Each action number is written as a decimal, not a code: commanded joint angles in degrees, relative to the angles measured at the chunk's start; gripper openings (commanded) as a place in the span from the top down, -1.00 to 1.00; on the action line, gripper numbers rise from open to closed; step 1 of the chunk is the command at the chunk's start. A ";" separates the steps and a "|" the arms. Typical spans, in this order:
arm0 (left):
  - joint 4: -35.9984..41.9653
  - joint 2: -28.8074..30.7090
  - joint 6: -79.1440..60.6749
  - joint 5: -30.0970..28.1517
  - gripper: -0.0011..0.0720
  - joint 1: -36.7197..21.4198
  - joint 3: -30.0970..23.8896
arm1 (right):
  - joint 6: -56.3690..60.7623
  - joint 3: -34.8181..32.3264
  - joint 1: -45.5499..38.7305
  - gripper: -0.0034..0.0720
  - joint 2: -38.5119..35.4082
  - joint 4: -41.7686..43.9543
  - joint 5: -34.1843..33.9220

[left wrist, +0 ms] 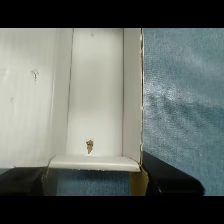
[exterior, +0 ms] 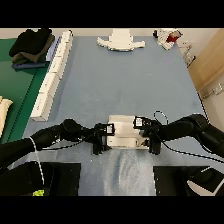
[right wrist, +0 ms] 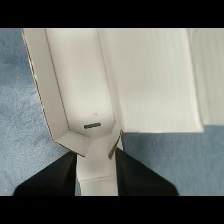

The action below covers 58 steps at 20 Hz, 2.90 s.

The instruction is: Fold the box.

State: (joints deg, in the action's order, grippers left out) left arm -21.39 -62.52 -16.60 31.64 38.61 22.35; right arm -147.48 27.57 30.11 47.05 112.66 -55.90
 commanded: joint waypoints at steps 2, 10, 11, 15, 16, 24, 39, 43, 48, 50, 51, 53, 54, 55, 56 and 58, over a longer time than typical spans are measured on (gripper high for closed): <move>-0.02 0.04 -0.04 -0.02 -0.30 -0.02 0.02 | -4.57 -0.02 0.68 0.48 1.33 5.05 2.05; -0.02 0.04 -0.04 0.00 -0.30 -0.02 0.02 | -4.57 -0.04 3.58 -0.03 3.48 5.79 5.07; -0.02 0.04 -0.04 -0.02 -0.30 -0.02 0.02 | -4.57 -0.04 3.58 -0.49 3.54 6.21 5.07; -0.02 0.04 -0.02 0.00 -0.30 -0.02 0.02 | -4.52 -0.04 3.58 -0.63 3.58 6.78 4.96; -0.02 0.04 -0.02 -0.02 -0.30 -0.02 0.02 | -4.50 -0.02 3.58 -0.63 3.58 6.75 4.79; -0.02 0.04 -0.02 0.00 -0.30 -0.02 0.02 | 38.21 5.64 2.95 0.89 -1.18 -21.73 -9.77; -0.02 0.04 -0.02 -0.02 -0.30 -0.02 0.02 | 51.25 -4.31 -35.85 0.90 12.68 13.35 -13.99; -0.02 0.04 -0.04 0.00 -0.30 -0.02 0.02 | 47.93 -5.40 -32.39 0.90 12.26 18.84 -13.79; -0.02 0.04 -0.02 -0.02 -0.30 -0.02 0.02 | 48.02 -4.94 -28.55 0.90 8.41 20.35 -13.38; -0.02 0.04 -0.02 -0.02 -0.30 -0.02 0.02 | 48.00 -3.91 -28.57 0.90 6.40 20.39 -13.64; -0.02 0.04 -0.04 -0.02 -0.30 -0.02 0.02 | 48.00 -3.23 -28.57 0.88 5.40 20.61 -13.97; -0.02 0.04 -0.02 0.00 -0.30 -0.02 0.02 | 47.89 -2.03 -28.26 0.21 4.28 21.27 -14.73; -0.02 0.04 -0.02 -0.02 -0.30 -0.02 0.02 | 47.63 -1.51 -27.17 0.21 4.26 21.35 -15.02; -0.02 0.04 -0.04 0.00 -0.30 -0.02 0.02 | 47.04 -1.14 -25.31 0.05 4.33 21.42 -14.84; -0.02 0.04 -0.04 -0.02 -0.30 -0.02 0.02 | 46.93 -0.87 -23.32 -0.16 4.33 21.57 -14.25; -0.02 0.04 -0.02 -0.02 -0.30 -0.02 0.02 | 46.93 0.09 -19.23 -0.18 4.33 21.57 -12.11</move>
State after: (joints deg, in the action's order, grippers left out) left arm -21.41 -62.52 -16.60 31.64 38.61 22.35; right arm -100.16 26.44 6.57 51.75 133.78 -69.87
